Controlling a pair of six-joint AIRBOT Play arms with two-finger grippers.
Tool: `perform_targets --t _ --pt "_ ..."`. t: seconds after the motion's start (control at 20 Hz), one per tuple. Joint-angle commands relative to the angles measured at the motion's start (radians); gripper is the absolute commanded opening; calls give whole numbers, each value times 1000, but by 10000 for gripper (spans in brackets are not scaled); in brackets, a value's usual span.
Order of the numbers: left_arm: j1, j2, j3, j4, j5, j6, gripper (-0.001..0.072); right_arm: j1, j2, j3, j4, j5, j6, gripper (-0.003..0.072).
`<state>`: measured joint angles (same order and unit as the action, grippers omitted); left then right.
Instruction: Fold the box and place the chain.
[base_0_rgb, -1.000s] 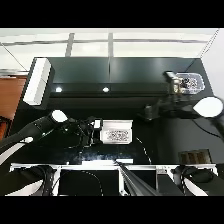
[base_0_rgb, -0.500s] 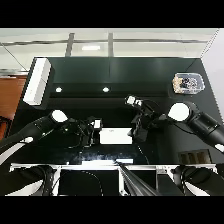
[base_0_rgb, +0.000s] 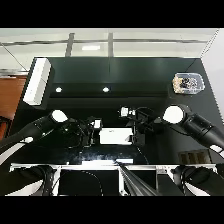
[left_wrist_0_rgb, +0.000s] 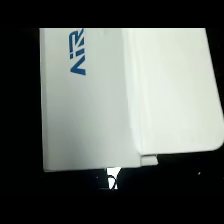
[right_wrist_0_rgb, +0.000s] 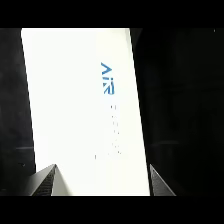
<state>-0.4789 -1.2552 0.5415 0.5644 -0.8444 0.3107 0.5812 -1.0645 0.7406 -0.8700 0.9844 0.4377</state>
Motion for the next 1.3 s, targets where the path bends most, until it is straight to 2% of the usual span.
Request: perform_targets --t 0.0,0.1,0.15,0.2,0.4,0.45,0.5,0.55,0.85,0.9,0.95,1.0,1.25 --pt "0 -1 0 0 -2 0 536 8 -13 -2 7 -33 -42 720" --pt "0 -1 0 0 -2 -1 537 16 -36 -2 9 -46 -47 720" --pt "0 -1 0 0 -2 -1 537 21 -44 -2 9 -48 -47 525" --pt "0 -1 0 0 -2 -1 537 20 -46 -2 11 -50 -45 416" --pt "0 -1 0 0 -2 -1 537 19 -45 -1 31 -65 -38 416" --pt "0 -1 0 0 -2 -1 537 19 -45 -1 36 -64 -37 342" --pt "0 -1 0 0 -2 -1 537 19 -46 -1 40 -61 -33 164" --pt "0 -1 0 0 -2 -1 537 19 -46 -1 40 -58 -31 129" --pt "0 -1 0 0 -2 -1 537 19 -46 -2 40 -30 -4 131" --pt "0 -1 0 0 -2 -1 537 19 -46 -2 40 -23 -3 148" --pt "0 -1 0 0 -2 -1 537 19 -46 -2 40 -20 -2 252" --pt "0 -1 0 0 -2 -1 537 19 -46 -2 40 -20 4 285" --pt "0 -1 0 0 -2 -1 537 19 -46 -2 40 -19 4 286"
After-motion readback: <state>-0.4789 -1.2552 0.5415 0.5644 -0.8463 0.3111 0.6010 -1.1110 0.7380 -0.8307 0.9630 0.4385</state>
